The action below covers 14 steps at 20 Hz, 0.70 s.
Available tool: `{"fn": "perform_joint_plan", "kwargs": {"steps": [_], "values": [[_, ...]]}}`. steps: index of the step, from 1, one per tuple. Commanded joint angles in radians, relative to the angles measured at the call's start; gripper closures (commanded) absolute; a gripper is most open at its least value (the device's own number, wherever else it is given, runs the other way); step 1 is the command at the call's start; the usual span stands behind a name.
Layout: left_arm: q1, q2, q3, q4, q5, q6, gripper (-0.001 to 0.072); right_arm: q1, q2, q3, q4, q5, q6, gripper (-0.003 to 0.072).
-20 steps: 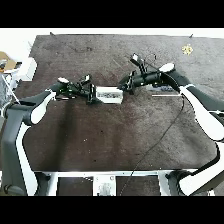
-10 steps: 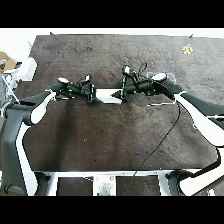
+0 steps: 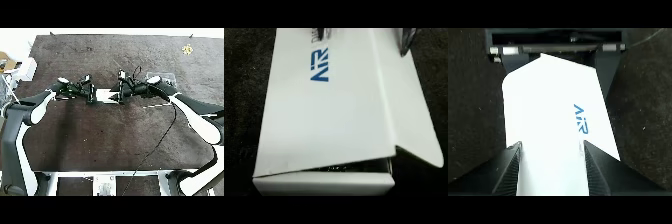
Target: Fold the box and place the chain.
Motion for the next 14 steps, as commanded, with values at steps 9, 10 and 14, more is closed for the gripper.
{"fn": "perform_joint_plan", "kwargs": {"steps": [9, 10, 14], "values": [[0.001, 0.000, 0.000, 0.000, 0.000, 0.000, 0.0364, -0.002, -0.012, 0.105, -0.002, -0.037, -0.024, 0.0381], [0.001, 0.000, 0.000, 0.000, 0.000, 0.000, 0.0364, -0.002, -0.012, 0.105, -0.013, -0.037, -0.022, 0.0381], [0.001, 0.000, 0.000, 0.000, 0.000, 0.000, 0.0364, -0.002, -0.013, 0.105, -0.095, -0.036, 0.040, 0.0478]]}}
